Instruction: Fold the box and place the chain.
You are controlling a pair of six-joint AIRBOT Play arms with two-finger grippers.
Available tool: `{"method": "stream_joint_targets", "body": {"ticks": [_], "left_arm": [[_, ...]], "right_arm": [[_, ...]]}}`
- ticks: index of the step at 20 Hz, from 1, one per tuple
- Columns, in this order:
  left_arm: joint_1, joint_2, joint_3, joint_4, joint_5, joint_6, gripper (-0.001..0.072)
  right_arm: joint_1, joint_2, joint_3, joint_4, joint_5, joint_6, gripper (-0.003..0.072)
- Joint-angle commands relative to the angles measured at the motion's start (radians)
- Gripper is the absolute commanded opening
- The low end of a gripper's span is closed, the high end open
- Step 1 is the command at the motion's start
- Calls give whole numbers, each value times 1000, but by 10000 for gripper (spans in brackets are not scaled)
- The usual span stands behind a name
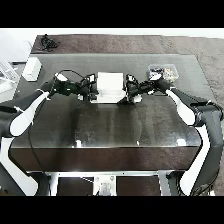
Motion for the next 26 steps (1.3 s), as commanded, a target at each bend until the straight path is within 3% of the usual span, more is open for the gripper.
{"method": "stream_joint_targets", "body": {"ticks": [1,6,9,13,14,15,24,26], "left_arm": [[1,-10,0,-53,-5,51,347],[1,-11,0,-107,-8,85,350],[1,-12,0,-108,-17,85,510],[1,-34,0,-108,-42,84,518],[1,-41,0,-111,-46,83,603],[1,-48,0,-112,-46,74,617],[1,-56,0,-115,-30,74,618],[1,-56,0,-115,-22,74,588]], "right_arm": [[1,0,0,1,2,0,582],[1,0,0,1,2,0,582],[1,0,0,1,2,0,582],[1,0,0,1,2,0,582],[1,0,0,1,2,0,582],[1,0,0,1,2,0,582],[1,0,0,1,2,0,582],[1,0,0,1,2,0,582]]}}
